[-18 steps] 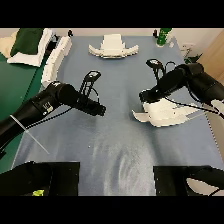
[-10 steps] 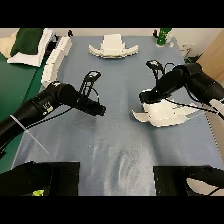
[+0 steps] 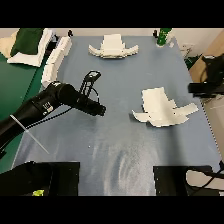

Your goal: Fold the box.

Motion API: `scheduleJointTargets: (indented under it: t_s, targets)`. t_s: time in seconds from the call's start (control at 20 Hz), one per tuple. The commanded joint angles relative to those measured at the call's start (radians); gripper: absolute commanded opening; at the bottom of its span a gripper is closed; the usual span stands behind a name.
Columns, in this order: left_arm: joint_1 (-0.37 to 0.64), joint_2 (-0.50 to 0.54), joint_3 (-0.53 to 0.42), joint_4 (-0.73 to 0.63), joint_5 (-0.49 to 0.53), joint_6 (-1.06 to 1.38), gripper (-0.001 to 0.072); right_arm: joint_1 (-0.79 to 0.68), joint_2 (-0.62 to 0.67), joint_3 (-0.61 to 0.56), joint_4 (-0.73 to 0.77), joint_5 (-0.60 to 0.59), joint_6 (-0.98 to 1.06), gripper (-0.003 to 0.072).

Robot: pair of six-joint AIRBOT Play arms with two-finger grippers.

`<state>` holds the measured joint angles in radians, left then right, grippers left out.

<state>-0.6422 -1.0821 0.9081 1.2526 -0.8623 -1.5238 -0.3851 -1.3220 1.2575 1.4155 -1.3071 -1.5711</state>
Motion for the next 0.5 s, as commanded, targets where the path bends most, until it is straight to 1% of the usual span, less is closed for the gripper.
scheduleJointTargets:
  t_s: [0.0,0.15,0.25,0.3,0.45]
  targets:
    - [0.000,-0.001,0.000,0.000,0.023,0.000,0.0015,-0.273,-0.134,0.092,0.227,-0.010,-0.262,0.0307]
    - [0.000,-0.001,0.000,0.000,0.026,0.000,0.0015,-0.386,-0.307,0.225,0.454,-0.110,-0.408,0.0307]
    - [0.000,-0.001,0.000,-0.001,0.026,0.000,0.0015,-0.407,-0.394,0.291,0.536,-0.161,-0.479,0.0307]
    - [0.000,-0.001,0.000,-0.004,0.025,0.000,0.0015,-0.406,-0.428,0.311,0.552,-0.180,-0.511,0.0306]
    - [0.000,-0.001,0.000,-0.004,0.026,0.000,0.0015,-0.404,-0.491,0.322,0.673,-0.241,-0.587,0.0307]
